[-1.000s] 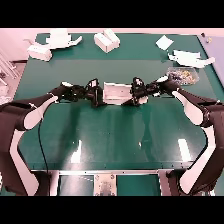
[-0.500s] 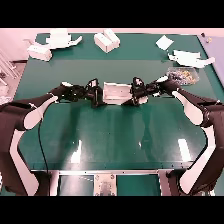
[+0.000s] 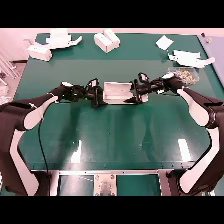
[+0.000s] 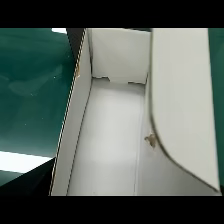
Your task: Fold the box and place the chain.
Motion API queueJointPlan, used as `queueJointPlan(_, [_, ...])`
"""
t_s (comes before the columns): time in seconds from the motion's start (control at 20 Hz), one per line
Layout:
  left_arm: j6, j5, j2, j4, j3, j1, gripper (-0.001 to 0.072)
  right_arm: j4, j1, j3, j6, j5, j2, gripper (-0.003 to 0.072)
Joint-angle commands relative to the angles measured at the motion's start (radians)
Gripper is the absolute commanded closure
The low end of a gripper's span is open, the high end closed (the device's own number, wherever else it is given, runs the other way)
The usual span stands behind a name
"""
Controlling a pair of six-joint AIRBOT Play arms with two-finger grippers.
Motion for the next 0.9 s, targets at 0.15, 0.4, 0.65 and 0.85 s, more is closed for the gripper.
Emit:
queueJointPlan(0.15, [0.000, 0.000, 0.001, 0.003, 0.000, 0.001, 0.0241, -0.015, -0.086, 0.001, 0.013, 0.008, 0.079, -0.0034])
queueJointPlan(0.4, [0.000, 0.000, 0.001, 0.003, 0.000, 0.001, 0.0241, -0.015, -0.146, 0.001, 0.121, 0.008, 0.148, -0.0034])
queueJointPlan(0.65, [0.000, 0.000, 0.001, 0.003, 0.000, 0.001, 0.0241, -0.011, -0.147, 0.001, 0.225, 0.143, 0.180, 0.0490])
queueJointPlan(0.85, [0.000, 0.000, 0.001, 0.003, 0.000, 0.001, 0.0241, 0.002, -0.117, 0.000, 0.416, 0.229, 0.190, 0.0680])
